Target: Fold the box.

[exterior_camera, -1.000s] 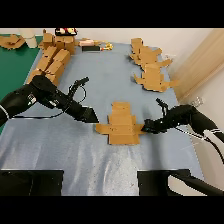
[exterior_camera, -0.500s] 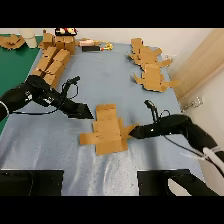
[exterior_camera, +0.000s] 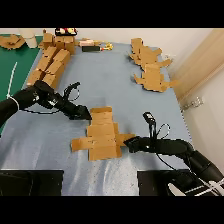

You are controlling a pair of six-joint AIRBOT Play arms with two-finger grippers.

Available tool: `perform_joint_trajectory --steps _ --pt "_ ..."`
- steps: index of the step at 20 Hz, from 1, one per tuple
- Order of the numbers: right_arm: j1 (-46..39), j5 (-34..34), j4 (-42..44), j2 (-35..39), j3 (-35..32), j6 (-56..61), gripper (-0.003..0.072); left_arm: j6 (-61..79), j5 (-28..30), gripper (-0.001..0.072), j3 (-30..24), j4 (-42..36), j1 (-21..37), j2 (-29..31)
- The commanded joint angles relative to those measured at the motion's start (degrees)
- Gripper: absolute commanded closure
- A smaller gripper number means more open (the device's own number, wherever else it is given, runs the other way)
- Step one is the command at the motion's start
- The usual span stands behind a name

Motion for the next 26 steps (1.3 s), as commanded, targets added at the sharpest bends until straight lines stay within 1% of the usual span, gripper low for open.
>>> perform_joint_trajectory --steps 1,3,4,6,9,13,14,15,16,17,19,20,21,22,24,25,26 --pt "1.0 1.2 -1.2 0.1 -0.7 1.9 0.0686 8.3 0.7 0.0115 0.0 -7.3 0.1 -4.0" --pt "1.0 1.0 -1.2 -0.4 -0.7 1.9 0.0686 14.1 -1.4 0.0115 0.0 -13.4 0.1 -5.9" --pt "1.0 0.7 -1.2 -0.5 -0.7 1.9 0.0686 16.1 -2.1 0.0115 0.0 -15.0 0.1 -6.4" --pt "1.0 0.1 -1.2 -0.9 -0.7 2.0 0.0686 17.9 -2.3 0.0133 0.1 -15.3 0.0 -7.0" --pt "1.0 -2.0 -1.5 -1.2 -0.7 2.0 0.0686 18.8 -3.3 0.0133 0.1 -15.3 -1.1 -9.0" --pt "1.0 -2.1 -1.6 -1.9 -0.7 2.9 0.0686 21.6 -3.1 0.0134 0.1 -15.4 -3.1 -10.4" --pt "1.0 -2.1 -1.7 -2.1 -0.7 3.0 0.0686 22.5 -3.1 0.0164 0.1 -15.6 -3.5 -10.4" --pt "1.0 -2.1 -1.7 -2.3 -0.7 2.9 0.0686 23.7 -3.2 0.0347 0.1 -16.1 -3.7 -10.4" --pt "1.0 -2.1 -1.7 -2.4 -0.7 3.0 0.0686 25.2 -3.6 0.0367 0.1 -17.0 -3.8 -10.4" --pt "1.0 -2.1 -1.7 -2.6 -0.7 3.1 0.0686 26.1 -4.1 0.0352 0.1 -17.7 -3.9 -10.4" --pt "1.0 -2.1 -1.9 -2.9 -0.7 3.1 0.0686 26.9 -5.3 0.0351 0.5 -17.4 -4.5 -10.8" --pt "1.0 -2.1 -1.9 -2.9 -0.7 3.1 0.0686 26.9 -5.6 0.0426 0.7 -17.3 -4.5 -11.0" --pt "1.0 -2.1 -1.9 -3.0 -0.7 3.1 0.0686 27.6 -5.6 0.0569 0.7 -16.9 -4.5 -11.1" --pt "1.0 -2.1 -1.9 -3.0 -0.7 3.1 0.0686 28.5 -5.7 0.0619 0.7 -16.8 -4.5 -11.1" --pt "1.0 -2.0 -2.1 -3.0 -0.7 3.1 0.0686 29.5 -7.3 0.0620 0.7 -16.6 -4.5 -11.1" --pt "1.0 -1.9 -2.4 -3.0 -0.7 3.1 0.0686 30.3 -8.7 0.0696 0.7 -16.0 -4.5 -11.1" --pt "1.0 -1.8 -2.4 -3.0 -0.7 3.1 0.0686 30.3 -9.2 0.0698 0.7 -15.3 -4.5 -11.1"
